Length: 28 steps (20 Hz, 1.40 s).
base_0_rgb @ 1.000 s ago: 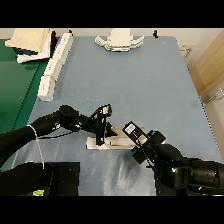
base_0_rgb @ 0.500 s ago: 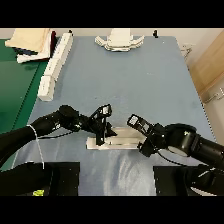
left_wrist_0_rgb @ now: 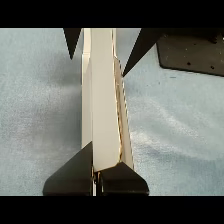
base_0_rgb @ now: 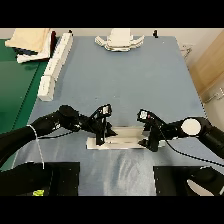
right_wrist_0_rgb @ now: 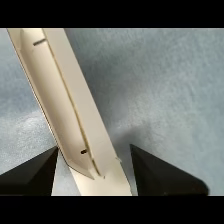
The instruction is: Fold the box.
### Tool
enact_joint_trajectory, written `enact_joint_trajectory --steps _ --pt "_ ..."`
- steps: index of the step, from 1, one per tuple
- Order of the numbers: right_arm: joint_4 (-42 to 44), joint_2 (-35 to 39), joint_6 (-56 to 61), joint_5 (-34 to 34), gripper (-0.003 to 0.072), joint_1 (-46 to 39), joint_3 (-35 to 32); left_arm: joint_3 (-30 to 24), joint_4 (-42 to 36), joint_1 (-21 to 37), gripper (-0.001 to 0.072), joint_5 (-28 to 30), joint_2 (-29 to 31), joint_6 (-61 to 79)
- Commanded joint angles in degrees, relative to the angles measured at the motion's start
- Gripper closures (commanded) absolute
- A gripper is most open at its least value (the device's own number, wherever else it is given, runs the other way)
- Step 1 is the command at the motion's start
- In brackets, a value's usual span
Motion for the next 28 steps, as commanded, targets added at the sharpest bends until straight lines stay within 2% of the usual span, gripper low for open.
enact_joint_trajectory --steps 1,4,7,11,15,18,21,28 --pt "12.5 -0.1 -12.3 1.2 -0.0034 -5.5 -3.2 0.0 0.0 0.0 0.0696 0.0 0.0 0.0" --pt "12.9 -0.1 -12.1 -1.1 -0.0034 -5.4 -3.7 0.0 0.0 0.0 0.0697 0.0 0.0 0.0" --pt "10.4 0.1 -6.5 -1.2 -0.0034 -5.4 -3.7 0.0 0.0 0.0 0.0697 0.0 0.0 0.0" --pt "10.3 -0.1 -6.5 -0.7 -0.0034 -5.4 -3.8 0.0 0.0 0.0 0.0696 0.0 0.0 0.0" --pt "10.0 -3.4 -11.5 -2.0 -0.0034 -5.3 -3.8 0.0 0.0 0.0 0.0696 0.0 0.0 0.0" --pt "13.2 -5.8 -16.2 -2.1 -0.0034 -5.3 -3.8 0.0 0.0 0.0 0.0697 0.0 0.0 0.0" --pt "13.4 -6.1 -22.0 0.4 -0.0034 -5.3 -3.9 0.0 0.0 0.0 0.0696 0.0 0.0 0.0" --pt "12.9 -6.1 -22.0 0.4 -0.0034 -5.3 -3.8 0.0 0.0 0.0 0.0697 0.0 0.0 0.0"
